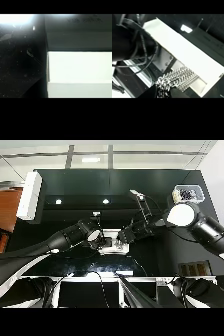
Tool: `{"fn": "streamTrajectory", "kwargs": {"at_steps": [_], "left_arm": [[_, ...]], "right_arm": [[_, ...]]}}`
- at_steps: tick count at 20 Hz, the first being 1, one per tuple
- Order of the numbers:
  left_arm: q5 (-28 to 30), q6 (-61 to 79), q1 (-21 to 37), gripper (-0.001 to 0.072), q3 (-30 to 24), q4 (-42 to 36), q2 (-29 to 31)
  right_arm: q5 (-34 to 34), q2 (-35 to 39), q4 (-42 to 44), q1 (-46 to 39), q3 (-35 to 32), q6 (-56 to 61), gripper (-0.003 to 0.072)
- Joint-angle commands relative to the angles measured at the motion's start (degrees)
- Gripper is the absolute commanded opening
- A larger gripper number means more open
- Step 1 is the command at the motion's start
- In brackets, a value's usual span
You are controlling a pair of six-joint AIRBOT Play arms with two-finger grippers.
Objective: Fold the box and place the chain.
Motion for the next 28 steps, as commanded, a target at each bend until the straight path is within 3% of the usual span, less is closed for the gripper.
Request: {"fn": "streamTrajectory", "kwargs": {"at_steps": [1,2,3,4,6,9,10,11,17,18,20,21,22,24,28], "left_arm": [[0.0,0.0,0.0,0.0026,0.0,-0.1,0.0],[0.0,0.0,0.0,0.0026,0.0,-0.1,0.0],[0.0,0.0,0.0,0.0026,0.0,-0.1,0.0],[-0.1,0.0,0.0,0.0026,0.0,-0.1,0.0],[-0.3,0.0,0.0,0.0026,0.0,-0.2,0.0],[-0.2,0.0,0.0,0.0026,0.0,-0.1,0.0],[-0.2,0.0,0.0,0.0026,0.0,-0.1,0.0],[-0.2,0.0,0.2,0.0026,0.0,0.0,0.0],[-0.4,0.0,0.5,0.0031,0.1,0.1,0.0],[-0.5,0.0,0.5,0.0094,0.3,0.0,0.1],[-0.6,0.0,0.5,0.0387,1.0,-0.1,0.5],[-1.1,0.0,0.5,0.0447,1.7,0.0,0.7],[-2.1,0.3,0.5,0.0453,2.5,0.1,1.0],[-4.4,4.1,0.5,0.0676,3.9,0.1,2.5],[-10.8,15.1,0.3,0.0708,3.7,1.7,10.8]], "right_arm": [[0.5,-1.5,-0.2,0.1,0.0,-0.1,0.0049],[1.1,-1.5,-0.7,-0.1,0.0,0.0,0.0358],[2.5,-1.3,-1.8,-0.6,0.0,0.0,0.0572],[4.7,-0.7,-3.3,-1.8,0.0,0.0,0.0606],[9.5,1.7,-7.7,-6.1,0.0,-0.2,0.0606],[11.5,6.2,-21.1,-13.5,0.0,-0.4,0.0607],[11.5,6.6,-24.2,-15.4,-0.1,-0.5,0.0650],[11.4,6.6,-25.4,-16.8,-0.3,-1.6,0.0711],[5.1,6.6,-24.6,-17.7,-4.5,-3.6,0.0710],[4.7,6.6,-24.6,-17.7,-4.5,-3.7,0.0711],[3.9,6.6,-24.6,-17.7,-4.5,-4.9,0.0711],[3.8,6.6,-24.6,-17.7,-4.5,-5.9,0.0711],[3.6,6.6,-24.6,-17.7,-4.4,-6.6,0.0711],[3.6,6.6,-24.4,-17.7,-4.4,-7.3,0.0711],[2.3,6.1,-17.4,-17.7,-2.5,-9.4,0.0712]]}}
